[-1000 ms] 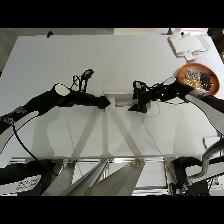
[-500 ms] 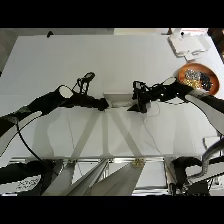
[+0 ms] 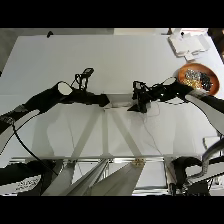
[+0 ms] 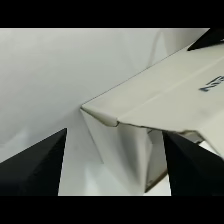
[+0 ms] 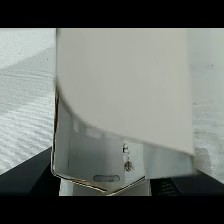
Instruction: Fold the box and place the chain.
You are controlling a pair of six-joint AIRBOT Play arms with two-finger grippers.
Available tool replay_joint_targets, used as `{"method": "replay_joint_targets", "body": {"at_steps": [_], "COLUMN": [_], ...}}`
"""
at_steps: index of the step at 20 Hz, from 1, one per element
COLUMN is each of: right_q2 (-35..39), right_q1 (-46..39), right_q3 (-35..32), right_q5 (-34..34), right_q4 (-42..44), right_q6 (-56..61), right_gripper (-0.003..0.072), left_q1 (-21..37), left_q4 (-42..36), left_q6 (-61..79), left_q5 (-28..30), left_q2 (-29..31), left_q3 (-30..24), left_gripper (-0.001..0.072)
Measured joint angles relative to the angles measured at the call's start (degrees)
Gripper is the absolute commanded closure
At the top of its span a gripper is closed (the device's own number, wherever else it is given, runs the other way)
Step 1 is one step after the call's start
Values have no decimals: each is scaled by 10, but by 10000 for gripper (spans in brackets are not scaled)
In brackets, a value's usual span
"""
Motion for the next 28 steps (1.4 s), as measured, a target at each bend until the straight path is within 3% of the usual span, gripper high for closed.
{"method": "replay_joint_targets", "body": {"at_steps": [11, 18, 23, 28], "right_q2": [0, 0, 0, 0], "right_q1": [0, 0, 0, 0], "right_q3": [0, 0, 0, 0], "right_q5": [0, 0, 0, 0], "right_q4": [0, 0, 0, 0], "right_q6": [0, 0, 0, 0], "right_gripper": [250, 250, 250, 250], "left_q1": [-60, -103, -123, -134], "left_q4": [239, 416, 468, 459], "left_q6": [-259, -396, -457, -493], "left_q5": [-42, -133, -177, -195], "left_q2": [-16, -82, -103, -108], "left_q3": [53, 153, 183, 189], "left_gripper": [90, 89, 76, 76]}}
